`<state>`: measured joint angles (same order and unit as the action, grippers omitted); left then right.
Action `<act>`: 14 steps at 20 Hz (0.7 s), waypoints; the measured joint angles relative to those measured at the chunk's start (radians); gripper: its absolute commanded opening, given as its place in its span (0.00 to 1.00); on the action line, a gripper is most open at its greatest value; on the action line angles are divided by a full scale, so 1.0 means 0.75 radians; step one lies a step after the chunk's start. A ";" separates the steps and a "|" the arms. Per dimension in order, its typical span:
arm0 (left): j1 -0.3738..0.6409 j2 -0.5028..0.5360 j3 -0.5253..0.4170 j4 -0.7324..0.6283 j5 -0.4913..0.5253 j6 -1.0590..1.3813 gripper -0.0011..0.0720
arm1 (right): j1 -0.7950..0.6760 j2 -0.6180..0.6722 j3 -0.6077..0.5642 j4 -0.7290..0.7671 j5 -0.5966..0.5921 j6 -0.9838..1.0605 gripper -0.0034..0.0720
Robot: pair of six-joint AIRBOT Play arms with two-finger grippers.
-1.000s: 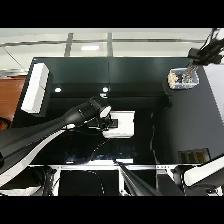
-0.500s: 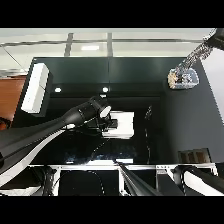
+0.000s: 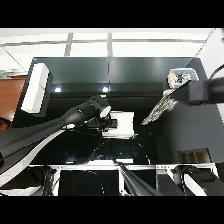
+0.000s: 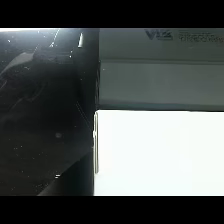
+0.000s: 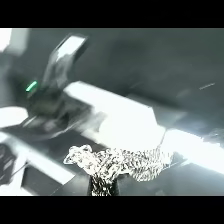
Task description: Fold the box and place the chain.
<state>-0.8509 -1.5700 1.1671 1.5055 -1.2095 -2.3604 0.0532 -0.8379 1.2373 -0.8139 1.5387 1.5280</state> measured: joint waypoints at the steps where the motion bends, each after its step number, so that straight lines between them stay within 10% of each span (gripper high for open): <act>1: 0.000 0.000 0.000 0.000 0.000 0.000 0.05 | 0.047 0.006 -0.036 0.035 -0.033 0.011 0.06; 14: 0.000 0.000 0.000 0.000 0.002 -0.001 0.05 | 0.434 -0.168 -0.446 0.036 -0.569 0.108 0.07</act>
